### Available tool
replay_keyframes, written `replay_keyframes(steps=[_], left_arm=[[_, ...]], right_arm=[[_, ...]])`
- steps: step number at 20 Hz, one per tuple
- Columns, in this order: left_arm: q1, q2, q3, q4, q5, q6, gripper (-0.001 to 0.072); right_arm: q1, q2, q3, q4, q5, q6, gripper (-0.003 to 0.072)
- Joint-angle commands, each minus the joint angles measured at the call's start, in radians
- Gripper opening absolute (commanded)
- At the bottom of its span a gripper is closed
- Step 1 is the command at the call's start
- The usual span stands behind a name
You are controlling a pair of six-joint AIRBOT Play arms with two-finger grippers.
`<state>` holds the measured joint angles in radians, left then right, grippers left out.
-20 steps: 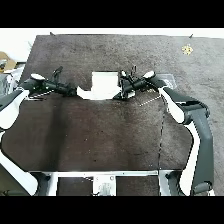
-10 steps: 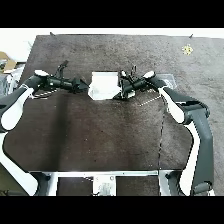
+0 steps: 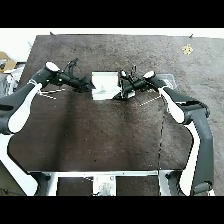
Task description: Fold the box and place the chain.
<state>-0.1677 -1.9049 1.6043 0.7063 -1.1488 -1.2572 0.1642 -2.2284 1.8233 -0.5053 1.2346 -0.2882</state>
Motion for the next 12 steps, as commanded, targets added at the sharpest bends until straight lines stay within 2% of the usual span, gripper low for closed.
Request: replay_keyframes(steps=[1,7,8,12], left_arm=[[-0.051,0.001,0.057,0.173,0.014,-0.192,0.0342],[-0.121,-0.001,0.105,0.381,0.052,-0.396,0.0338],[-0.131,-0.005,0.108,0.413,0.048,-0.425,0.0280],[-0.166,-0.086,0.233,0.502,-0.065,-0.534,0.0279]], right_arm=[[0.001,0.000,0.000,0.000,0.000,0.000,0.0439],[0.001,0.000,0.000,0.000,0.000,0.000,0.0439],[0.001,0.000,0.000,0.000,0.000,0.000,0.0439],[0.001,0.000,0.000,0.000,0.000,0.000,0.0439]])
